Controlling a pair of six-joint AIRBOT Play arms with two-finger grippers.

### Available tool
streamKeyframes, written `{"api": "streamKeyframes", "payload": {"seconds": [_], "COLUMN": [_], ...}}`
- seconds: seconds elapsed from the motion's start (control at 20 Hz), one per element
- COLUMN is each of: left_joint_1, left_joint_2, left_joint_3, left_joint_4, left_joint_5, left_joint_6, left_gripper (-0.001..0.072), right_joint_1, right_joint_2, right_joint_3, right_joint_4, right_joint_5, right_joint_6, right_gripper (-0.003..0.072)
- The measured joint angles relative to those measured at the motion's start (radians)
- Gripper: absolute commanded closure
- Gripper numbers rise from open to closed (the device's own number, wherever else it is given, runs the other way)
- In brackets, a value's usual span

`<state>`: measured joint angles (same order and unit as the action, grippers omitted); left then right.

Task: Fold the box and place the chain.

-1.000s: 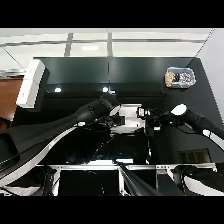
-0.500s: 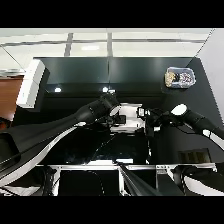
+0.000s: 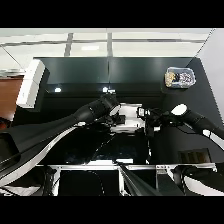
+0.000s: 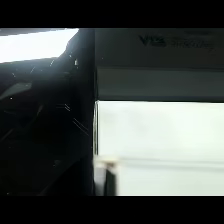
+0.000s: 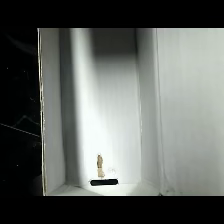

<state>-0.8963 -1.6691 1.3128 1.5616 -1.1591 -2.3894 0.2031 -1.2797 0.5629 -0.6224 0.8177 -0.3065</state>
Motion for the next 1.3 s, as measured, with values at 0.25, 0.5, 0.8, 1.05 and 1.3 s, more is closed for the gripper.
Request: {"api": "streamKeyframes", "payload": {"seconds": [0.25,0.5,0.8,1.05,1.3], "left_joint_1": [0.0,0.0,0.0,0.0,0.002], "left_joint_2": [0.0,0.0,0.0,0.0,0.0], "left_joint_3": [0.0,0.0,0.0,0.0,0.0], "left_joint_4": [-0.001,-0.003,-0.002,-0.003,-0.008], "left_joint_5": [0.016,0.021,0.026,0.021,0.028], "left_joint_6": [0.0,0.0,0.0,0.0,-0.001], "left_gripper": [0.0685,0.0685,0.0686,0.0686,0.0685], "right_joint_1": [0.0,0.0,-0.001,0.0,0.0], "right_joint_2": [0.0,0.0,0.0,0.0,0.008], "right_joint_3": [0.001,0.001,0.002,0.002,0.007], "right_joint_4": [0.0,0.001,0.014,0.023,-0.012], "right_joint_5": [-0.002,-0.003,-0.003,0.014,0.016], "right_joint_6": [0.0,0.0,-0.002,0.0,0.043], "right_gripper": [0.0427,0.0427,0.0427,0.0405,-0.0031]}}
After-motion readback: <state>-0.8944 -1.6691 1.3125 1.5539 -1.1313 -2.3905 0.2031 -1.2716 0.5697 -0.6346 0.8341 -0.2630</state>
